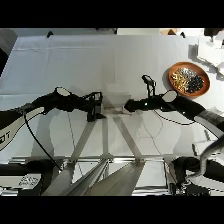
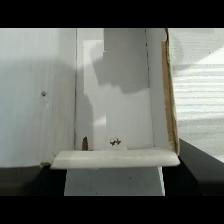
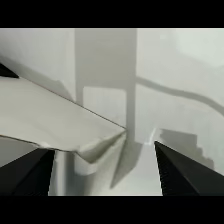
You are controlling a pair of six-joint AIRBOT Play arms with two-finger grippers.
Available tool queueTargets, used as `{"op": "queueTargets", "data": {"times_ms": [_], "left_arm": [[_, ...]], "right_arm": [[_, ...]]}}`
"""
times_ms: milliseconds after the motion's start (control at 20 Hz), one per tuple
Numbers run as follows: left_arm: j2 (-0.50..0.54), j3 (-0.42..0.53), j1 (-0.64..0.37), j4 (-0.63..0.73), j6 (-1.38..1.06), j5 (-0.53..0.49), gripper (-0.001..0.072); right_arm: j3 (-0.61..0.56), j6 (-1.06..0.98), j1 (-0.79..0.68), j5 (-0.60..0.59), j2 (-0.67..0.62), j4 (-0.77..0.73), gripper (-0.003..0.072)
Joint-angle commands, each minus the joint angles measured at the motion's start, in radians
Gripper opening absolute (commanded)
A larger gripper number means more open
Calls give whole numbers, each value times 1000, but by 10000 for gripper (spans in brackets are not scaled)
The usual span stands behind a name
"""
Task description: Fold the box and place the chain.
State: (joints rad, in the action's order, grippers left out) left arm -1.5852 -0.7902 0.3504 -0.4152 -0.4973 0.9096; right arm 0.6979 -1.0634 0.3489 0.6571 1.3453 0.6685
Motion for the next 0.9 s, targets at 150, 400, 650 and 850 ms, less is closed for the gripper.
{"op": "queueTargets", "data": {"times_ms": [150, 400, 650, 850], "left_arm": [[0, 0, 0, 0, 0, 0, 210], [0, 0, 0, 0, 0, 0, 210], [0, 0, 0, 0, 0, 0, 210], [0, 0, 1, 0, 0, 0, 210]], "right_arm": [[68, -186, 41, 151, -1, 274, 689], [113, -288, 138, 155, -1, 380, 688], [159, -371, 173, 151, 0, 418, 685], [159, -454, 187, 146, 0, 433, 635]]}}
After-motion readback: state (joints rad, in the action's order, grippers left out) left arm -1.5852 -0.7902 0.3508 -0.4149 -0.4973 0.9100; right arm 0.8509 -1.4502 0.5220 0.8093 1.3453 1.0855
